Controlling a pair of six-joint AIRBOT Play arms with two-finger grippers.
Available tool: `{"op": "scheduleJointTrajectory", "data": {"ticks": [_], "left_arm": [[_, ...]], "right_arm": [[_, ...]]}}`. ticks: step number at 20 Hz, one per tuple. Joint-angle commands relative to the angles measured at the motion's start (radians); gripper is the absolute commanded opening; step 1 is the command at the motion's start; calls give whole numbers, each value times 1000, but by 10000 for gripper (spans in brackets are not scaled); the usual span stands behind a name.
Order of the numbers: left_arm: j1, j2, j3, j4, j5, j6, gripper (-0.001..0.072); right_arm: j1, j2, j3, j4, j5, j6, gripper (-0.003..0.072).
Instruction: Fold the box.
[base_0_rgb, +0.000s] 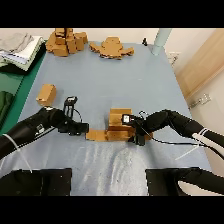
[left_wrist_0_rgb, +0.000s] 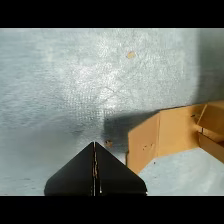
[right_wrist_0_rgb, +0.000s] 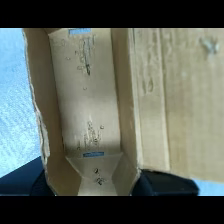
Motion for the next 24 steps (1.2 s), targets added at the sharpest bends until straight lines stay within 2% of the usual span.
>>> {"op": "scheduleJointTrajectory", "data": {"ticks": [1,5,10,15,20,24], "left_arm": [[-75,-41,0,-32,58,-27,11],[-136,-42,0,-88,167,-26,11],[-149,-42,-1,-123,129,-16,11],[-166,-41,-31,-130,134,-16,11],[-166,-30,-31,-230,157,61,11],[-165,0,-31,-243,158,66,11]], "right_arm": [[0,0,0,0,0,0,593],[0,0,0,0,0,0,593],[0,0,0,0,0,0,593],[0,0,0,0,0,0,593],[0,0,0,0,0,0,593],[0,0,1,0,0,0,593]]}}
